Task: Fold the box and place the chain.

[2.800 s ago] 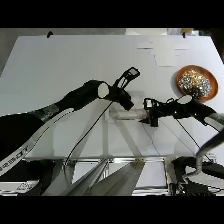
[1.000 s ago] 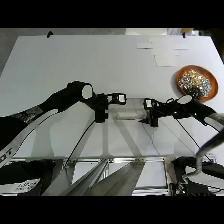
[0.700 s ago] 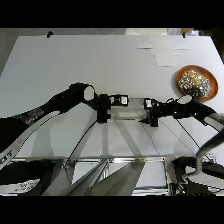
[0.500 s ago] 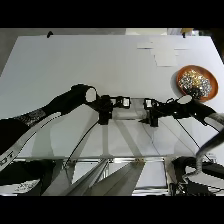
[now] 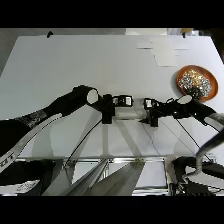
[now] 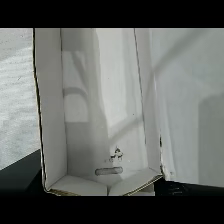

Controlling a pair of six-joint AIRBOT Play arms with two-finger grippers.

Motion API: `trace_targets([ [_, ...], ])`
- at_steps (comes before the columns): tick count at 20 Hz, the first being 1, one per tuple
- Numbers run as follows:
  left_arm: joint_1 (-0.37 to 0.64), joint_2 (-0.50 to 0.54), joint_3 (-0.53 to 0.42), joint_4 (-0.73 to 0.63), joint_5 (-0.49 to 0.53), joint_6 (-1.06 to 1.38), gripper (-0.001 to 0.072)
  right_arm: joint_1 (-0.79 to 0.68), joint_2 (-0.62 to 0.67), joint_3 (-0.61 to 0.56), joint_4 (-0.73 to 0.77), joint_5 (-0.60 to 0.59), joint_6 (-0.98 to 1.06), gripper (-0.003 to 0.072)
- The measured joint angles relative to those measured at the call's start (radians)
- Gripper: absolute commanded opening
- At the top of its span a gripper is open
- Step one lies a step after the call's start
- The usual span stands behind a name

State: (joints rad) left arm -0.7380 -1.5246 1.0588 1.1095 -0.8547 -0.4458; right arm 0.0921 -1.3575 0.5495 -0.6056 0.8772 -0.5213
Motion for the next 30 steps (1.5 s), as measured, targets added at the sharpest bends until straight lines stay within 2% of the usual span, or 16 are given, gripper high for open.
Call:
trace_targets([
  [15, -0.024, 0.000, 0.000, -0.080, 0.039, -0.007, 0.0156, 0.000, 0.000, 0.000, 0.000, 0.000, -0.001, 0.0428],
  [16, -0.026, 0.000, 0.000, -0.081, 0.039, -0.007, 0.0184, 0.000, 0.000, 0.000, 0.000, 0.000, -0.001, 0.0428],
  [18, -0.030, 0.000, 0.000, -0.084, 0.039, -0.008, 0.0405, 0.000, 0.000, 0.000, 0.000, 0.000, -0.002, 0.0428],
  [19, -0.033, 0.000, 0.000, -0.084, 0.038, -0.008, 0.0441, 0.000, 0.000, 0.000, 0.000, 0.000, -0.002, 0.0428],
  [28, -0.048, 0.000, 0.000, -0.074, 0.011, -0.010, 0.0438, 0.000, 0.000, 0.000, -0.002, 0.002, -0.003, 0.0428],
  [29, -0.048, 0.000, 0.000, -0.069, 0.005, -0.009, 0.0411, 0.000, 0.000, 0.000, -0.002, 0.002, -0.003, 0.0428],
  [30, -0.048, 0.000, 0.000, -0.063, -0.002, -0.009, 0.0331, 0.000, 0.000, 0.000, -0.003, 0.002, -0.003, 0.0428],
])
